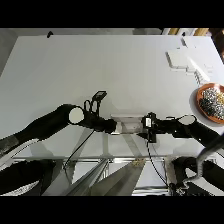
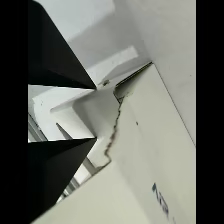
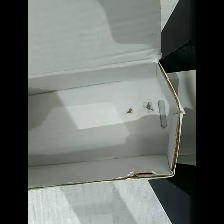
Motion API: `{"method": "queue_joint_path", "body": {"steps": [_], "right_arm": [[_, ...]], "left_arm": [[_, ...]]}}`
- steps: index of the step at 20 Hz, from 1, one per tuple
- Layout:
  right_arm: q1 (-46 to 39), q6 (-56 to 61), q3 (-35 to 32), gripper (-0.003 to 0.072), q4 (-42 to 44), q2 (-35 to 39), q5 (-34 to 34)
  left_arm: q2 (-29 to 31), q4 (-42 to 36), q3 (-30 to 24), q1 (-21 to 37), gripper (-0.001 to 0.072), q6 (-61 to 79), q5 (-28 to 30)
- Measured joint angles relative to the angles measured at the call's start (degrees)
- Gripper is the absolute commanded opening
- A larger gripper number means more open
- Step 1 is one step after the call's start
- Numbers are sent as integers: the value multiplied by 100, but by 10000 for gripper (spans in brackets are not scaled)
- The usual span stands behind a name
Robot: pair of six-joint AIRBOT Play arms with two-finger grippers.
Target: Fold the box and place the chain.
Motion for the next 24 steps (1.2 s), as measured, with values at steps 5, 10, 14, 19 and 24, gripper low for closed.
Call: {"method": "queue_joint_path", "body": {"steps": [5, 10, 14, 19, 24], "right_arm": [[0, 0, 0, 411, 2, 0, 0], [0, 0, 0, 411, 0, 0, 0], [0, 0, 0, 411, 2, 0, 0], [0, 0, 0, 411, 2, 0, 2], [0, -2, 0, 411, 0, 0, 2]], "left_arm": [[-417, 831, 623, -348, 342, -984, -350], [-879, 1598, 1285, -616, 309, -1980, -970], [-1123, 2063, 1589, -748, 308, -2817, -1276], [-1556, 2337, 2059, -914, 300, -3414, -1567], [-1878, 2476, 2297, -1016, 241, -3873, -1923]]}}
